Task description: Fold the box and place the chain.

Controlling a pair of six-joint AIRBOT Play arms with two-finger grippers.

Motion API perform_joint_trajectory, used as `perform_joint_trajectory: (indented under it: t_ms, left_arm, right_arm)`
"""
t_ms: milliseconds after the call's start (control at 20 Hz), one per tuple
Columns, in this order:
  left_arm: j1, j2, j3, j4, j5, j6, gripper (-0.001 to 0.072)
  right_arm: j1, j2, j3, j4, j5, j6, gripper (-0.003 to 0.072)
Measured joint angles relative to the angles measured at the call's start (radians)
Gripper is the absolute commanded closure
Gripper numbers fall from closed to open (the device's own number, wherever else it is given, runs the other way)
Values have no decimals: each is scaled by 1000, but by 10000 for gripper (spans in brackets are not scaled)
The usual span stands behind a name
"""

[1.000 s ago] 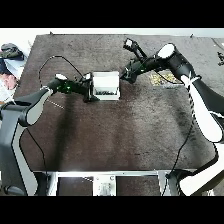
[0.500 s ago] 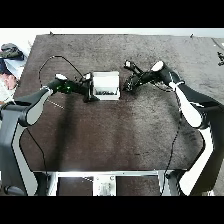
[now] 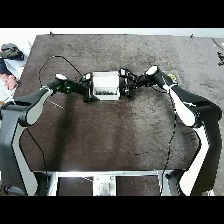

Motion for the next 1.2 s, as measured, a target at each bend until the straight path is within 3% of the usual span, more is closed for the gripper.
perform_joint_trajectory:
  t_ms: [100, 150, 200, 250, 300, 750, 950, 1000, 1050, 1100, 1150, 1200]
  left_arm:
    - [0, 0, 0, 0, 1, 0, 361]
    - [1, 0, 0, 0, 1, 0, 361]
    - [1, 0, 0, 0, 1, 0, 361]
    - [1, 0, 0, 0, 1, 0, 361]
    - [1, 0, 0, 0, 1, 0, 361]
    - [0, 0, 0, 0, 1, 0, 361]
    - [0, 0, 0, 0, 1, 0, 361]
    - [0, 0, 0, 0, 1, 0, 361]
    - [0, 0, 0, 0, 1, 0, 361]
    - [0, 0, 0, 0, 1, 0, 361]
    - [0, 0, 0, 0, 1, 0, 361]
    - [0, 0, 0, 0, 1, 0, 361]
  right_arm:
    - [4, -1, 0, -1, -10, -12, 519]
    - [5, -2, 0, 1, -10, -16, 523]
    - [6, -2, 0, 0, -12, -19, 618]
    - [7, -2, 0, -1, -13, -19, 622]
    - [7, -2, 0, -6, -14, -18, 678]
    - [-10, 131, 0, -139, 55, 171, 679]
    - [6, 204, 0, -5, 73, 224, 678]
    - [21, 211, 0, 24, 69, 234, 673]
    - [39, 216, 0, 42, 53, 245, 467]
    - [56, 219, 0, 53, 33, 255, 146]
    - [69, 223, 0, 61, 11, 264, 182]
    - [77, 225, 0, 66, -6, 272, 288]
